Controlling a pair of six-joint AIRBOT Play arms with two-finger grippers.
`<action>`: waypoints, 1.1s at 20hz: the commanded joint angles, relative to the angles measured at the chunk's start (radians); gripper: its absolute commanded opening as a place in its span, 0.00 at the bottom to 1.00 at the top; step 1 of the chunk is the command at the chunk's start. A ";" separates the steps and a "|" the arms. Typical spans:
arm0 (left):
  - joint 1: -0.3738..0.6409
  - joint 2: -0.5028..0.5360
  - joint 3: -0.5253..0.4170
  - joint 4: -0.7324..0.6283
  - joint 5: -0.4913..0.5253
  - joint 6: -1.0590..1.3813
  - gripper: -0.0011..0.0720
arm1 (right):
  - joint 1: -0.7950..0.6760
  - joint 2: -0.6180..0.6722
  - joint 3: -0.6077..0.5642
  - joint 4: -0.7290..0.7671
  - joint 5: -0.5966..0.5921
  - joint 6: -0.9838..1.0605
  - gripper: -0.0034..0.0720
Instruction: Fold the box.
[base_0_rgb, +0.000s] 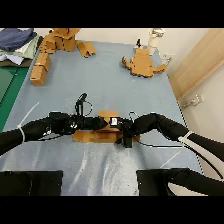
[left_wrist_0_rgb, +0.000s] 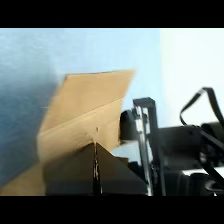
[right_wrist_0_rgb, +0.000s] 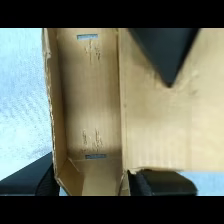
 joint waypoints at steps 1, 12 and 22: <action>0.001 -0.064 0.046 0.021 0.004 0.016 0.03 | 0.000 0.000 0.001 0.000 0.001 -0.003 0.71; 0.039 -0.121 0.129 0.382 -0.044 -0.209 0.03 | 0.000 0.000 0.001 0.000 0.000 -0.003 0.71; 0.066 -0.116 0.179 0.508 -0.173 -0.289 0.03 | 0.000 0.000 0.001 0.000 0.001 -0.003 0.71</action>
